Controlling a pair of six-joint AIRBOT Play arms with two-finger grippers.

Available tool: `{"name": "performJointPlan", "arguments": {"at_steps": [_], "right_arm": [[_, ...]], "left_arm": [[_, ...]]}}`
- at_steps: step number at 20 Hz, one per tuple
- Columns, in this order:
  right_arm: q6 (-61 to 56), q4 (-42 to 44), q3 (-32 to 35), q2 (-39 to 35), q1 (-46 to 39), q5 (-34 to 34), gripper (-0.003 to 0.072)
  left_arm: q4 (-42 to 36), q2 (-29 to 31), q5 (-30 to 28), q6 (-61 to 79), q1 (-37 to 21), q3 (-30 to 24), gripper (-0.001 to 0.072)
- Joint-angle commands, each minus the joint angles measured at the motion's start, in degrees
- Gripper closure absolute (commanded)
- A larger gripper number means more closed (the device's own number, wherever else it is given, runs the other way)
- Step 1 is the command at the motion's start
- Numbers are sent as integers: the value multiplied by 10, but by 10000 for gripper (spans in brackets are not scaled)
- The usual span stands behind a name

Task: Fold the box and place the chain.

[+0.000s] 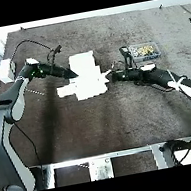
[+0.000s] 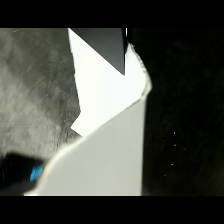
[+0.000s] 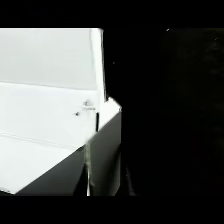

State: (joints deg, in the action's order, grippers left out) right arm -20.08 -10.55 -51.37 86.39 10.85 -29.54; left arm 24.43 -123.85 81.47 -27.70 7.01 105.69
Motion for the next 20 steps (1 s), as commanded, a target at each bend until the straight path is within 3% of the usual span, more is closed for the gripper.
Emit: {"name": "performJointPlan", "arguments": {"at_steps": [1, 4, 6, 13, 20], "right_arm": [[-18, -14, -1, -13, -52, -31, 263], [-33, -17, 0, -10, -122, -119, 253], [-33, -17, 0, -10, -151, -143, 254], [-30, -47, 0, -9, -156, -125, 254], [1, -49, 0, -9, -155, -114, 254]], "left_arm": [[5, 0, 4, 113, 0, 0, 700], [9, 4, 6, 213, 0, 0, 702], [13, 11, 6, 249, 0, 0, 706], [19, 26, -16, 393, 0, -19, 706], [5, 26, -85, 499, 0, -107, 706]]}}
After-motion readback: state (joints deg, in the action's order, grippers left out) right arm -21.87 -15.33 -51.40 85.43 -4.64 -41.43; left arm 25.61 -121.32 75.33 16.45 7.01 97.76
